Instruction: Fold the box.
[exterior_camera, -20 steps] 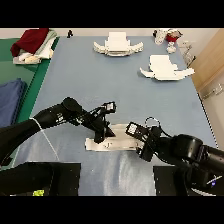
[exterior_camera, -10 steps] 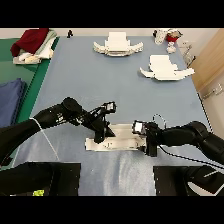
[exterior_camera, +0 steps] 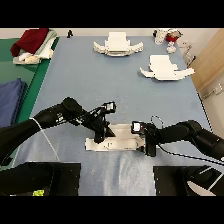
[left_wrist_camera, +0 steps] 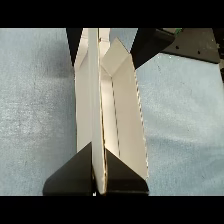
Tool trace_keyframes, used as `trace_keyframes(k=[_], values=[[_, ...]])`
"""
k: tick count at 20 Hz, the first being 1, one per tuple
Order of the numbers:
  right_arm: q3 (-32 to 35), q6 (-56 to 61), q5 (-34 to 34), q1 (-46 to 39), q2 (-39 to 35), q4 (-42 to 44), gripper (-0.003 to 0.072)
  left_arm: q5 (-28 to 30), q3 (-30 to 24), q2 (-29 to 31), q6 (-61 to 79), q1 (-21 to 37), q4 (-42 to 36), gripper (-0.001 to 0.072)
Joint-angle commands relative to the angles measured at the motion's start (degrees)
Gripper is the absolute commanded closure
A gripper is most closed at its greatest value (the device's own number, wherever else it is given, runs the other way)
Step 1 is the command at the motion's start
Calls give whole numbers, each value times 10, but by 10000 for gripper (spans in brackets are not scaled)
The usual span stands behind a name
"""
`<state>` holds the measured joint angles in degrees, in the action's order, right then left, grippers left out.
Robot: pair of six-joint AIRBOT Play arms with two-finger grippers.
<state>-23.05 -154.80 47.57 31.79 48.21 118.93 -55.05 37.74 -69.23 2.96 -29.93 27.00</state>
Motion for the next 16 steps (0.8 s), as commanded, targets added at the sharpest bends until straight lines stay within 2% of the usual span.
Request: trace_keyframes(k=[1,7,12,16], values=[[0,-2,1,0,2,0,-29,0,0,0,0,0,0,695],[0,-19,-6,5,4,0,-20,0,0,0,0,0,0,696],[1,-56,-45,5,8,2,-20,0,0,0,0,0,0,696],[1,-72,-43,5,26,9,-20,0,0,0,0,0,0,696]])
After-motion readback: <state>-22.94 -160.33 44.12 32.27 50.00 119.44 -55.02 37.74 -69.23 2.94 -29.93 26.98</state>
